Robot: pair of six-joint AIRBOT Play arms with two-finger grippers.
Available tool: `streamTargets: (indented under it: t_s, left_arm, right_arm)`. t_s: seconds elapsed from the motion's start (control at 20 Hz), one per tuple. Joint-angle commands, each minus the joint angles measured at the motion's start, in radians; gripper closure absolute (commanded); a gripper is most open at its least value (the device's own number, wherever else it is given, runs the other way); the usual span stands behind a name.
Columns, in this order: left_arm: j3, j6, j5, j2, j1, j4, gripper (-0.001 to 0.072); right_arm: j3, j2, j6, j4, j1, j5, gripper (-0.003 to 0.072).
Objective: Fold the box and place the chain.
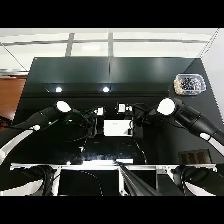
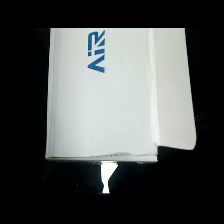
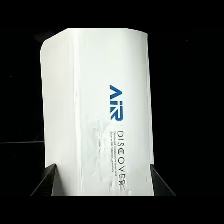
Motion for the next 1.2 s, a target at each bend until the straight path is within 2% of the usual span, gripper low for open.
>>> streamTargets:
  t_s: [0.0, 0.25, 0.35, 1.0, 1.1, 1.15]
  left_arm:
    - [0.0, 0.0, 0.0, 0.0, 0.0, 0.0, 0.031]
    - [0.0, 0.0, 0.0, 0.0, 0.0, 0.0, 0.031]
    - [0.0, 0.0, 0.0, 0.0, 0.0, 0.0, 0.031]
    - [0.0, 0.0, -0.002, 0.0, 0.0, 0.0, 0.031]
    - [0.0, 0.0, -0.001, 0.0, 0.0, 0.0, 0.0309]
    - [0.0, 0.0, -0.002, 0.0, 0.0, 0.0, 0.031]
  right_arm:
    - [-0.001, -0.001, 0.0, -0.006, 0.002, -0.024, -0.0031]
    - [0.0, 0.0, 0.0, -0.025, 0.037, -0.055, -0.0027]
    - [0.001, 0.003, 0.001, -0.043, 0.034, -0.063, 0.0005]
    - [0.001, 0.055, 0.046, -0.072, 0.035, -0.107, 0.0012]
    - [0.001, 0.055, 0.047, -0.07, 0.035, -0.095, 0.0201]
    - [0.001, 0.055, 0.047, -0.068, 0.035, -0.078, 0.0205]
